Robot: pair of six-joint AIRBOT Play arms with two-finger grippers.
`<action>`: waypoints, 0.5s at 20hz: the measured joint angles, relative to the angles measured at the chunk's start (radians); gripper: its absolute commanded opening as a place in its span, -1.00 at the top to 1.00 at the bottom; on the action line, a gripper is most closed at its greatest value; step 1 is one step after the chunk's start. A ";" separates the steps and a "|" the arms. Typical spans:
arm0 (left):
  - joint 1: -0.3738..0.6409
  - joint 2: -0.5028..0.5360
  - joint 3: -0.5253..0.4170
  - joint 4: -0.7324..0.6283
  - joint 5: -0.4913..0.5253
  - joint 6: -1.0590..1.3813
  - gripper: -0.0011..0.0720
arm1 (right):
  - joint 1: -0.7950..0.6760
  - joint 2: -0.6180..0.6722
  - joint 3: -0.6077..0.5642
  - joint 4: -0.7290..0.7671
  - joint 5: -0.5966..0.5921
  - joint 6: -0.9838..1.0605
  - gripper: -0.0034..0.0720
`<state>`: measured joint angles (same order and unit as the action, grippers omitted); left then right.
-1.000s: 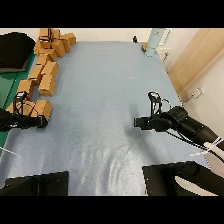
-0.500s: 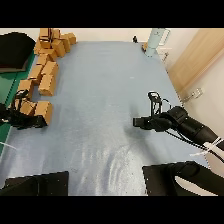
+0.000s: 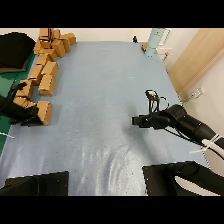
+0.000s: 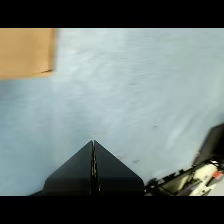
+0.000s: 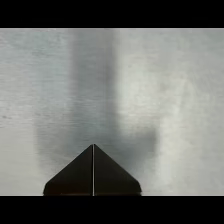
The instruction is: Fold the box.
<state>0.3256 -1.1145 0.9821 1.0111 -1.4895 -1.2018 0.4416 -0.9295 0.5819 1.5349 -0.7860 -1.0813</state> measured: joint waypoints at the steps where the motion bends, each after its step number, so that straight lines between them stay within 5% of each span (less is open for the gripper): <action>1: -0.048 0.000 0.012 -0.031 0.013 -0.010 0.95 | 0.000 -0.024 0.037 0.014 -0.006 -0.028 0.90; 10: -0.562 -0.109 0.167 -0.078 0.383 -0.084 0.94 | 0.001 -0.367 0.481 0.190 -0.094 -0.215 0.90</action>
<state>-0.2363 -1.2236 1.1488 0.9329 -1.1069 -1.2858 0.4427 -1.2961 1.0626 1.7252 -0.8803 -1.2961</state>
